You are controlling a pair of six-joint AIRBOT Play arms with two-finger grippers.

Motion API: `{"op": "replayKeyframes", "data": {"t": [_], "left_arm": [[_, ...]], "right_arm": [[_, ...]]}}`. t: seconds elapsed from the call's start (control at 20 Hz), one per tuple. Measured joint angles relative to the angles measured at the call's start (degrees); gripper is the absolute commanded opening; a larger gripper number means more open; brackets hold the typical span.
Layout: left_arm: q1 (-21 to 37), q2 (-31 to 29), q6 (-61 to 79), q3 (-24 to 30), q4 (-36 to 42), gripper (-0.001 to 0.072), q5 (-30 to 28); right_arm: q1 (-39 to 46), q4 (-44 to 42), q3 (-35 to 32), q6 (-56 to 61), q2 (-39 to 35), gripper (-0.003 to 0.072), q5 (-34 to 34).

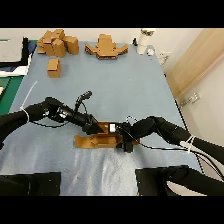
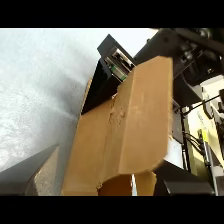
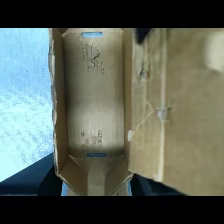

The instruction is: Fold the box.

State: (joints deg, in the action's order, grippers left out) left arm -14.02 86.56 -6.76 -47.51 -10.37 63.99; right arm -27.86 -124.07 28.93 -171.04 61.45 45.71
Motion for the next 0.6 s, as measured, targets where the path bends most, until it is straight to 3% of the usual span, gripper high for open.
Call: {"op": "replayKeyframes", "data": {"t": [0.25,0.3,0.35,0.4,0.6], "left_arm": [[4.0,-1.7,-3.1,-0.2,-0.8,0.0650,2.6],[5.1,-2.3,-4.7,-0.2,-2.1,0.0612,3.5],[6.2,-2.8,-6.8,-0.2,-3.9,0.0363,4.5],[7.4,-3.4,-9.8,-0.2,-6.0,0.0001,5.8],[10.3,-4.8,-21.1,-0.2,-12.0,0.0009,14.9]], "right_arm": [[0.0,0.0,0.0,0.0,0.0,0.0544,0.0],[0.0,0.0,0.0,0.0,0.0,0.0544,0.0],[0.0,0.0,0.0,0.0,0.0,0.0544,0.0],[0.0,0.0,0.0,0.0,0.0,0.0544,0.0],[0.0,0.0,0.0,0.0,0.0,0.0544,0.0]]}}
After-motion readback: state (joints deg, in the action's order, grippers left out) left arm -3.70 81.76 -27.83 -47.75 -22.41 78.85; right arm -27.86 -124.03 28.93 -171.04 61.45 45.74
